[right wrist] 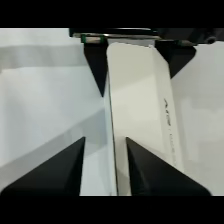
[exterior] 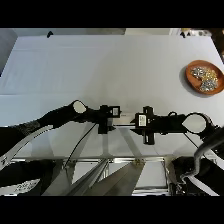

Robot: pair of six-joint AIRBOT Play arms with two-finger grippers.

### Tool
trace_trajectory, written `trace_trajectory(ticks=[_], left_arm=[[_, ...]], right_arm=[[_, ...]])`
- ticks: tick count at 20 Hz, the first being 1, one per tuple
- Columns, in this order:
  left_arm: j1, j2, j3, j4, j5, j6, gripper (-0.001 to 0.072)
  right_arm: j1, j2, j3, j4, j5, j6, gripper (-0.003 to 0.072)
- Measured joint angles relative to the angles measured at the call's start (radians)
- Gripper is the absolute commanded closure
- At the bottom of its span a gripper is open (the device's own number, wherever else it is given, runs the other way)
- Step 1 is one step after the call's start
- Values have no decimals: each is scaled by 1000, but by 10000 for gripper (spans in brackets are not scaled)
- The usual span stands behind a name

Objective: Fold the box and place the chain.

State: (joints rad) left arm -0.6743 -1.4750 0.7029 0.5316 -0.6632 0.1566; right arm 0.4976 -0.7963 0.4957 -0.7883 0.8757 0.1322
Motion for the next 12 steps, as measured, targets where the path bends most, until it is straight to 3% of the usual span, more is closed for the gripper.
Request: trace_trajectory(ticks=[1,6,8,10,12], left_arm=[[0,0,0,0,0,0,697],[0,0,0,0,0,0,697],[0,0,0,0,0,0,697],[0,0,0,0,0,0,697],[0,0,0,0,0,0,697]], right_arm=[[0,-1,0,11,12,0,260],[-7,5,23,91,76,2,292],[-34,7,61,117,111,10,384],[-74,7,108,137,143,17,400],[-117,2,148,146,163,21,515]])
